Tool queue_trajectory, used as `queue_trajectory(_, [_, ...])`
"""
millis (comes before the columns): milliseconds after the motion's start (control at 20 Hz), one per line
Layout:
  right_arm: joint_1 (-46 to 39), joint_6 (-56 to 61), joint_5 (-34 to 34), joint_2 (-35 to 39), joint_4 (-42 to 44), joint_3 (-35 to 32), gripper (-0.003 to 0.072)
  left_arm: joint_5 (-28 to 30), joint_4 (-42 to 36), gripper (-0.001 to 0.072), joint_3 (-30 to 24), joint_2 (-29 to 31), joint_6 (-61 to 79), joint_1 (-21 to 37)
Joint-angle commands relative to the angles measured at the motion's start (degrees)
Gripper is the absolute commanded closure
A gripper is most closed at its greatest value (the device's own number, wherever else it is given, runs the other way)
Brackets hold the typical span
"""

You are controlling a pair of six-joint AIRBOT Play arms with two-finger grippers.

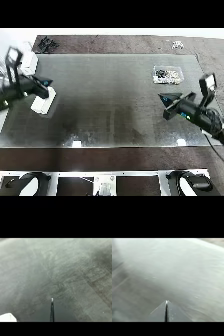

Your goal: Fold the box and place the chain.

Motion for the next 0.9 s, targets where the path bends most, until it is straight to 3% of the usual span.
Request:
queue_trajectory(0, [0.0,0.3,-9.7,10.0,-0.1,-9.5,0.0678,9.9,-18.6,0.069,-18.3,10.4,20.3,-2.6])
queue_trajectory(100, [0.0,0.3,-10.1,14.6,-0.1,-13.5,0.0677,10.0,-22.6,0.069,-24.1,12.5,24.4,-2.6])
queue_trajectory(300, [0.0,0.3,-10.1,19.6,-0.1,-19.2,0.0677,10.6,-24.8,0.0687,-29.9,12.6,26.8,-2.5])
queue_trajectory(850, [0.0,0.3,-10.1,19.6,-0.1,-20.6,0.0677,11.5,-24.8,0.0685,-30.4,12.6,26.8,-2.5])
